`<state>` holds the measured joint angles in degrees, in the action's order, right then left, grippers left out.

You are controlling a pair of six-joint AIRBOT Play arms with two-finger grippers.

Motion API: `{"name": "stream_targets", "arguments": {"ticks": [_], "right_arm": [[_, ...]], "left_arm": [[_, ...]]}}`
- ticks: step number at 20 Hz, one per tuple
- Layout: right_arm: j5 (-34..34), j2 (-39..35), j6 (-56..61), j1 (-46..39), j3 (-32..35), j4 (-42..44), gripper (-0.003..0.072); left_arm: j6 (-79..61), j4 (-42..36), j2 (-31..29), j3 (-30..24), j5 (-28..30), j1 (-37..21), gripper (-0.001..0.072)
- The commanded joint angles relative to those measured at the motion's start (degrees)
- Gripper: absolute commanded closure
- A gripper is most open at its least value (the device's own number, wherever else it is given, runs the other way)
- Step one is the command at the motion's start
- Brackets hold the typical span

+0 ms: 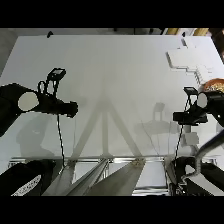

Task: Fold the box and place the chain.

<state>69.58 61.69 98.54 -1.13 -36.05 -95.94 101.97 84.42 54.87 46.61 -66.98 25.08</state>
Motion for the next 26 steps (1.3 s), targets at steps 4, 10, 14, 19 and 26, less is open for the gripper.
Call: {"name": "stream_targets", "arguments": {"ticks": [4,10,14,19,26], "right_arm": [[0.0,0.0,0.0,0.0,0.0,0.0,0.041],[0.1,0.0,0.0,0.0,0.0,0.0,0.041],[-0.8,0.0,0.0,0.0,0.0,0.0,0.0411],[-6.6,0.0,-3.5,-0.1,-1.2,-17.8,0.0417],[-3.7,-0.2,-26.7,-17.3,-3.4,-31.3,0.0417]], "left_arm": [[0.0,0.0,0.0,0.0,0.0,0.0,0.0133],[0.0,0.0,-0.1,0.0,-0.2,0.0,0.0133],[0.0,0.0,-0.1,0.0,-0.1,0.0,0.0133],[0.0,0.0,-0.1,0.0,-0.1,0.0,0.0133],[0.0,0.0,-0.1,0.0,-0.1,0.0,0.0133]]}}
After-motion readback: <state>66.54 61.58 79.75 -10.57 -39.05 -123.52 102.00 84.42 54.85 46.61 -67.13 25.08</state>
